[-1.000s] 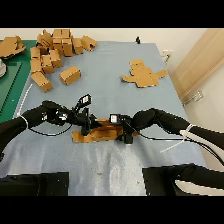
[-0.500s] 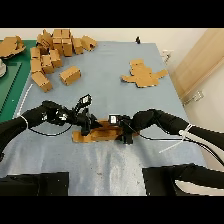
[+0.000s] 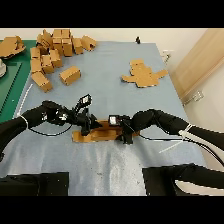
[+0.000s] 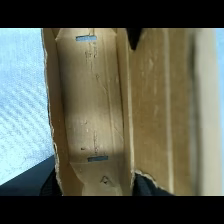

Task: Fold the box.

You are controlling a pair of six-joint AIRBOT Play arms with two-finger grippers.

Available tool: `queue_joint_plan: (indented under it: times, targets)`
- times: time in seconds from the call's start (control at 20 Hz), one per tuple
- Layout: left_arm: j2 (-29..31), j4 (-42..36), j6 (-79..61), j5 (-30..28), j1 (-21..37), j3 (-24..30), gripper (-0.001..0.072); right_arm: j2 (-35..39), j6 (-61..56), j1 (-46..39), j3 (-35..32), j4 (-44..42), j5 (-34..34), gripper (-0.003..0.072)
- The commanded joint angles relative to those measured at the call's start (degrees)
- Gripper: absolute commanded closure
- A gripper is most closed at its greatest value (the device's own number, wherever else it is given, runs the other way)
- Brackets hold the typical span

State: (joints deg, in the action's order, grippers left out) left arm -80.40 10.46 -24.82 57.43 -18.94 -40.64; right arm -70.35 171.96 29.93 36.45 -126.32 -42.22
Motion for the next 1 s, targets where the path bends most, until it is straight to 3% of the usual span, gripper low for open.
queue_joint_plan:
  times: [0.0,0.1,0.2,0.45,0.55,0.95]
  targets:
    - [0.04,0.0,-0.02,-0.02,0.0,-0.02,0.0698,0.07,-0.02,0.07,0.02,0.09,-0.09,0.0231]
    - [0.04,0.0,-0.02,-0.02,0.0,-0.02,0.0698,0.07,-0.02,0.07,0.02,0.09,-0.07,0.0229]
    - [0.04,-0.02,-0.02,-0.02,0.0,-0.02,0.0698,0.04,-0.02,0.07,0.02,0.09,-0.09,0.0092]
    - [0.04,-0.11,0.0,-0.02,0.0,-0.02,0.0698,0.07,-0.02,0.07,0.02,0.09,-0.15,0.0099]
    - [0.04,-0.22,-0.02,-0.09,0.0,-0.02,0.0698,0.07,-0.02,0.07,0.02,0.11,-0.28,0.0172]
    - [0.02,-0.17,0.0,-0.22,0.0,-0.02,0.0698,0.07,-0.07,0.07,0.02,0.57,-0.24,0.0169]
